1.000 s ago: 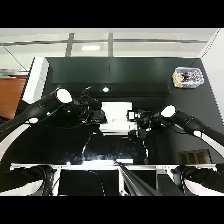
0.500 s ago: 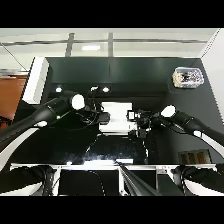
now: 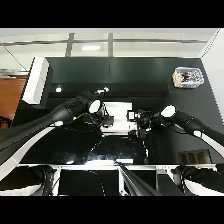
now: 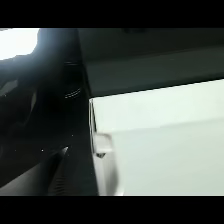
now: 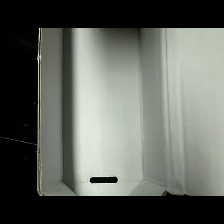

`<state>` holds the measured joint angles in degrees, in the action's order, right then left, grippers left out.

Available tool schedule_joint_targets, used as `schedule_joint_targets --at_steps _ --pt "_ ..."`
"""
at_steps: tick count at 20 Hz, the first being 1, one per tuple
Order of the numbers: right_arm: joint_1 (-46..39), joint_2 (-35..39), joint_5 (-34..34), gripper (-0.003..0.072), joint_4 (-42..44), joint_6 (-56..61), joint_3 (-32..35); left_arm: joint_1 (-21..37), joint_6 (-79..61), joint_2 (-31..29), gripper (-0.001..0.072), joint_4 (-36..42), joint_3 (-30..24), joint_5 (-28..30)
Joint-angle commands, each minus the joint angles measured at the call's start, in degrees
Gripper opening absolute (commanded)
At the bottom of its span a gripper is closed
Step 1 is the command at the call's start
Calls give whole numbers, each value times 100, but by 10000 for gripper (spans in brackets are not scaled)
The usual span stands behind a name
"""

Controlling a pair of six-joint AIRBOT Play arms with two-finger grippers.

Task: Fold the box and place the chain.

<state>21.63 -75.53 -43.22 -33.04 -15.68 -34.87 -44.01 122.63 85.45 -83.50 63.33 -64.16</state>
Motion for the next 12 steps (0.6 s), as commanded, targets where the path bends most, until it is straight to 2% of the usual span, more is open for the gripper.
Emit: schedule_joint_targets --at_steps 1,8,11,12 --pt "4 -2 -2 183 0 2 2 -131 363 109 403 -125 85 -79" --pt "4 -2 -2 183 0 2 2 -133 389 258 400 -131 188 -103" --pt "4 -2 -2 183 0 2 2 -136 385 437 328 -131 398 -229" --pt "4 -2 -2 183 0 2 2 -136 385 507 329 -118 450 -302"
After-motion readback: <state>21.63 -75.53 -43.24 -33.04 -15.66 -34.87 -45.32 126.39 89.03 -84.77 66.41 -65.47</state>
